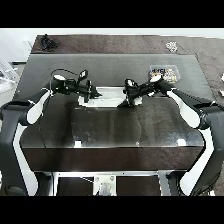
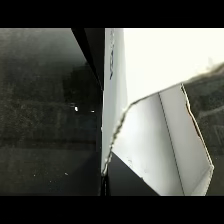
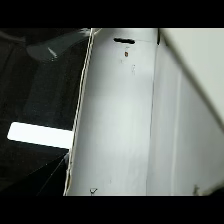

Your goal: Fold the box and place the chain.

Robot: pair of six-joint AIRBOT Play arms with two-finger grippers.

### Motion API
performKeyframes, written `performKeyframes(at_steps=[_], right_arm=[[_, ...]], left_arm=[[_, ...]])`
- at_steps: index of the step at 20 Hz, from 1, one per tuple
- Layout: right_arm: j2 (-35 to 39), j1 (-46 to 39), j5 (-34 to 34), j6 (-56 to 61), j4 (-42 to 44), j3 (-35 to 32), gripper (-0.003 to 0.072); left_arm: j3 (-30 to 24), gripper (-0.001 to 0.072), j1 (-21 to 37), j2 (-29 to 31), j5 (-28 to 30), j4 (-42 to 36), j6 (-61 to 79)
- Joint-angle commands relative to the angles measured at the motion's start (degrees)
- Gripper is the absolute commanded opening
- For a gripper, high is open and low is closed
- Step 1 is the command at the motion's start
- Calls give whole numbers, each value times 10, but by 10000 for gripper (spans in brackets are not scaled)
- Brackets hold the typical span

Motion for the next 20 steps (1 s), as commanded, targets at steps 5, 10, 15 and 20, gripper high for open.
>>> performKeyframes(at_steps=[5, 10, 15, 20], right_arm=[[0, 0, 0, 0, 0, 0, 499], [0, 0, 0, 0, 0, 0, 499], [0, 0, 0, 0, 0, 0, 499], [0, 0, 0, 0, 0, 0, 499]], left_arm=[[0, 243, 0, 0, 0, -39, 0], [1, 528, 13, 5, -40, -107, 0], [5, 528, 52, 58, -124, -130, 0], [6, 331, 88, 156, -141, -121, -2]])
